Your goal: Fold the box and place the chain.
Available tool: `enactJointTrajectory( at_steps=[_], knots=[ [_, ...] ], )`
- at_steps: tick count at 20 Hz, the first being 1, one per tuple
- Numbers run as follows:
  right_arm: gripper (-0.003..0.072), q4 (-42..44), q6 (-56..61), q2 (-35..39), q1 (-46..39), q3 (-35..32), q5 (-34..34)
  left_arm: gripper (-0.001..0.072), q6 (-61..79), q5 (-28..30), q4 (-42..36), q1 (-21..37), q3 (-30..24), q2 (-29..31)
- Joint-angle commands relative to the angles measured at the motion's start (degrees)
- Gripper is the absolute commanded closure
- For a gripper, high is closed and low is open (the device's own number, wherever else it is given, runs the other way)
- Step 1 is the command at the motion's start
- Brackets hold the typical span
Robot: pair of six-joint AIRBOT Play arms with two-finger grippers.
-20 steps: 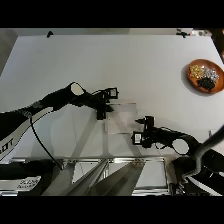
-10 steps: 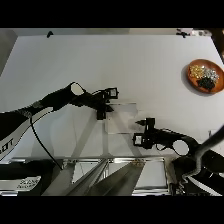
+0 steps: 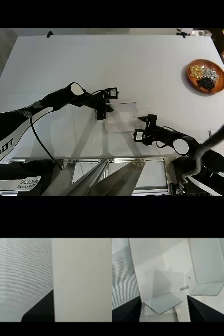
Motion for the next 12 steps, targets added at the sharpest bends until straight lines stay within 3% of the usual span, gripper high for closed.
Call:
enactJointTrajectory(
  at_steps=[1,6,12],
  knots=[
    [0.0131,0.46,0.11,1.01,-0.04,0.70,-2.54,0.0696,0.04,0.00,0.02,0.00,0.07,0.02],
    [0.0135,8.85,-5.86,1.57,-1.55,2.14,-2.71,0.0696,0.04,0.00,0.02,0.00,0.07,0.02],
    [0.0135,9.92,-8.85,1.57,-10.29,2.80,2.78,0.0696,0.04,0.00,0.02,0.00,0.07,0.02]
  ],
)
